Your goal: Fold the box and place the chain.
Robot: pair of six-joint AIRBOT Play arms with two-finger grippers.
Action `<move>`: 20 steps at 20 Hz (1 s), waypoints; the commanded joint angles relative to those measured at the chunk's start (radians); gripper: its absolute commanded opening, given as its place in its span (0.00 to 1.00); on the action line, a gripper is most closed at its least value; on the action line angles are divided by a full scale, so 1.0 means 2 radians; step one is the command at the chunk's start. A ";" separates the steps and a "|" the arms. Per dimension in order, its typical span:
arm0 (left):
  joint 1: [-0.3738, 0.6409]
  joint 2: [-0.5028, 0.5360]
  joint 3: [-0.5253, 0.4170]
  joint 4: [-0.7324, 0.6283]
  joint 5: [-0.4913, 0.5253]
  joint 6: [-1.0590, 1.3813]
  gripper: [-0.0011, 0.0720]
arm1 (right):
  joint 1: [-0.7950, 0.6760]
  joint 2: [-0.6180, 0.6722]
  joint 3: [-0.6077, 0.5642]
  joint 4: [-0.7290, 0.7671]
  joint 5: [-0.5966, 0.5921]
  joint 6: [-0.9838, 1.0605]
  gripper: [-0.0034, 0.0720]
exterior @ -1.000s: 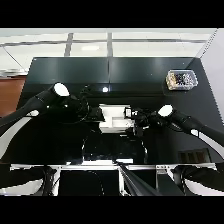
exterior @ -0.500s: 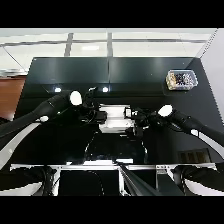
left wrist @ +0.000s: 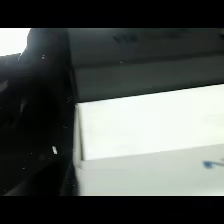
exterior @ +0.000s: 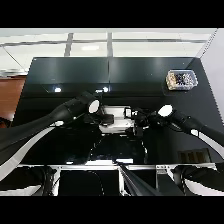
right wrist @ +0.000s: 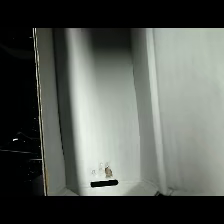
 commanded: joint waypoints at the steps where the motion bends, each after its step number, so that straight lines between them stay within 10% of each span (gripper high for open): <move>1: -0.013 -0.006 0.006 0.014 0.003 -0.045 0.46 | 0.000 0.000 0.000 0.000 0.000 0.000 0.17; 3: -0.013 -0.008 0.006 0.014 0.002 -0.053 0.46 | 0.000 0.000 0.000 0.000 0.000 0.000 0.17; 7: -0.014 -0.009 0.008 0.014 -0.002 -0.058 0.05 | 0.000 0.000 0.000 0.000 0.000 0.000 0.17; 10: -0.014 -0.009 0.014 0.014 -0.002 -0.058 0.07 | 0.000 0.000 0.000 0.000 0.000 0.000 0.17; 12: -0.014 -0.009 0.019 0.014 -0.004 -0.058 0.44 | 0.000 0.000 0.000 0.000 0.000 0.000 0.17; 19: -0.015 -0.019 0.023 0.020 -0.011 -0.057 0.43 | 0.000 0.000 0.000 0.000 0.000 0.000 0.17; 20: -0.016 -0.021 0.023 0.020 -0.016 -0.057 0.29 | 0.000 0.000 0.000 0.000 0.000 0.000 0.17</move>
